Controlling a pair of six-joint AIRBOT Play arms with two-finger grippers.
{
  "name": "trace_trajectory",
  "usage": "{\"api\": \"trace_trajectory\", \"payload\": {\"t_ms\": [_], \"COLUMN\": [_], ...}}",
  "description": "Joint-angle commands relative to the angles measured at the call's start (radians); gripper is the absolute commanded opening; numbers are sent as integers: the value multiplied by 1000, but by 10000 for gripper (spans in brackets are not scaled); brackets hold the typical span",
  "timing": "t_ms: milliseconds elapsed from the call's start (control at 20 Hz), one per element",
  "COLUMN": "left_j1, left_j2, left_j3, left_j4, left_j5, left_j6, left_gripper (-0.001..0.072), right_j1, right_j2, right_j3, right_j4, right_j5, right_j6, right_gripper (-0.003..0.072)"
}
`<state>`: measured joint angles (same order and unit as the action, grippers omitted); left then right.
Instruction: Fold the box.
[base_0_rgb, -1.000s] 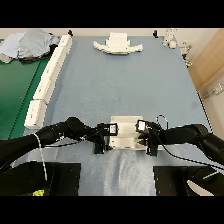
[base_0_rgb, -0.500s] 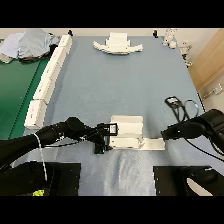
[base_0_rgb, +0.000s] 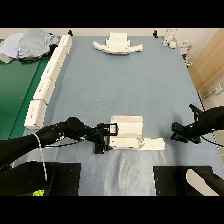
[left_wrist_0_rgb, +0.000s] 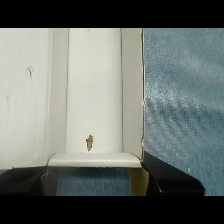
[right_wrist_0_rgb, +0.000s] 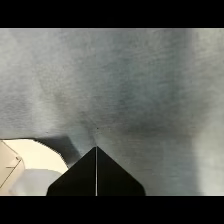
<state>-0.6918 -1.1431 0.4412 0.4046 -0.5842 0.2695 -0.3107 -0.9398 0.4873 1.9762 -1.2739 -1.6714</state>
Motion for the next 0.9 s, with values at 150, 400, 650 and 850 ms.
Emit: {"api": "trace_trajectory", "payload": {"t_ms": [150, 400, 650, 850], "left_j1": [0, 0, 0, 0], "left_j2": [-1, -1, -1, -1], "left_j3": [0, 0, 0, 0], "left_j4": [0, 0, 0, 0], "left_j5": [0, 0, 0, 0], "left_j6": [0, 0, 0, 0], "left_gripper": [520, 521, 521, 520], "right_j1": [-140, -135, -25, 113], "right_j2": [-245, -274, -270, -270], "right_j3": [-8, -50, -80, -80], "right_j4": [264, 291, 333, 360], "right_j5": [-75, -92, -93, -32], "right_j6": [-400, -415, -412, -412], "right_gripper": [1, 0, 2, 2]}}
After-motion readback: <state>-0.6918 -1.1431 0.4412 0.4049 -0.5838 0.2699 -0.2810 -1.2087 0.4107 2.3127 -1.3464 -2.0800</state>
